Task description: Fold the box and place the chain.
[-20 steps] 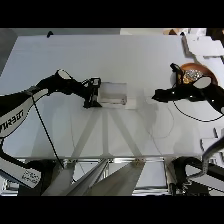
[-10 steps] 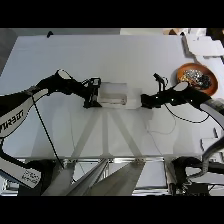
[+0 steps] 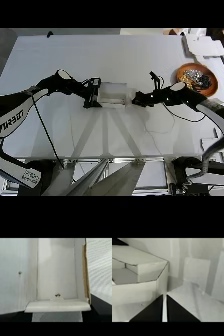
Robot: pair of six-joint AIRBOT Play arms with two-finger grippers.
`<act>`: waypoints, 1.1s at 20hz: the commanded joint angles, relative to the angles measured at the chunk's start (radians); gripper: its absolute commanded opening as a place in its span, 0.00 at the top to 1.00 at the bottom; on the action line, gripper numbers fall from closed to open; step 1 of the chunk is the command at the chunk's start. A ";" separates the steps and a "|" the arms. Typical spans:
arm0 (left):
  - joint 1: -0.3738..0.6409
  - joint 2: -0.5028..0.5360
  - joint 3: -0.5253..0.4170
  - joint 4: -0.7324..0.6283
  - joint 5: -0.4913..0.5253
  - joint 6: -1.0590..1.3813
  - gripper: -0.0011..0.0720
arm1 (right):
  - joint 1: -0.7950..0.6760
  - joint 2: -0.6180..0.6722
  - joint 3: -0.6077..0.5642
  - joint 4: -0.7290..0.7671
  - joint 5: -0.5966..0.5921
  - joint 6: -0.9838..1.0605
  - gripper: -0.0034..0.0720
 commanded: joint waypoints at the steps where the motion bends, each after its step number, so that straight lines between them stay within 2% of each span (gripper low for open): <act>1: 0.000 0.000 0.000 0.000 0.000 0.000 0.61 | 0.003 0.035 0.000 0.040 -0.005 0.000 0.79; 2: 0.000 0.000 0.000 0.000 0.000 0.000 0.61 | 0.007 0.044 0.000 0.045 -0.004 0.000 0.78; 3: 0.000 0.000 0.000 0.000 0.000 0.000 0.61 | 0.015 0.048 0.000 0.046 -0.005 0.000 0.69; 4: 0.000 0.000 0.000 0.000 0.000 0.000 0.61 | 0.030 0.048 0.000 0.045 -0.005 0.000 0.66; 7: 0.000 0.000 0.000 0.000 0.000 0.000 0.61 | 0.081 0.048 0.000 0.045 -0.043 0.000 0.64; 10: 0.000 0.000 0.000 0.000 0.000 0.000 0.61 | 0.118 0.049 0.000 0.044 -0.084 0.004 0.48; 16: 0.000 0.000 0.000 0.000 0.000 0.000 0.61 | 0.194 0.048 0.000 0.026 -0.224 0.037 0.47; 22: 0.000 0.000 0.001 0.000 0.000 0.000 0.61 | 0.228 0.048 0.001 -0.157 -0.294 0.169 0.47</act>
